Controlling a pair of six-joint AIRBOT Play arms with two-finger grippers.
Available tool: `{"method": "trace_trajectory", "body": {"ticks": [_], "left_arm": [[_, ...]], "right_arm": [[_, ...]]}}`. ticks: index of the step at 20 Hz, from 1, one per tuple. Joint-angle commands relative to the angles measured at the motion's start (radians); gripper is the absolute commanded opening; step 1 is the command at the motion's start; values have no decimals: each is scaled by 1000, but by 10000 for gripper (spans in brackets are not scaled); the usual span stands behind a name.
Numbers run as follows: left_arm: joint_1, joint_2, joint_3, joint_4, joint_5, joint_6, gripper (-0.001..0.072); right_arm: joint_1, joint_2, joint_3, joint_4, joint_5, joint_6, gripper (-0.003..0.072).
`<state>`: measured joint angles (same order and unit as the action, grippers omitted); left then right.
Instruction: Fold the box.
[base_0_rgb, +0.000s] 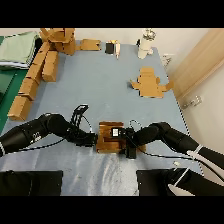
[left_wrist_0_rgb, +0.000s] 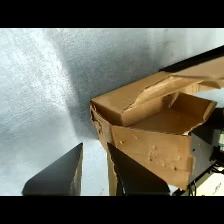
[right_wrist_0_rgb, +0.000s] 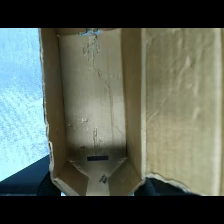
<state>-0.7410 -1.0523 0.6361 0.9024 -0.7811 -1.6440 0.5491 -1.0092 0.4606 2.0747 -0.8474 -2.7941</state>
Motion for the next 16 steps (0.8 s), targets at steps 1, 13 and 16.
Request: {"method": "trace_trajectory", "body": {"ticks": [1,13,16], "left_arm": [[1,1,37,17,-39,-3,259],[-1,-2,78,10,-50,-6,509],[1,-1,78,10,-51,-7,509]], "right_arm": [[1,0,-1,0,0,0,525],[1,0,-1,0,0,0,524],[1,0,-1,0,0,0,525]]}}
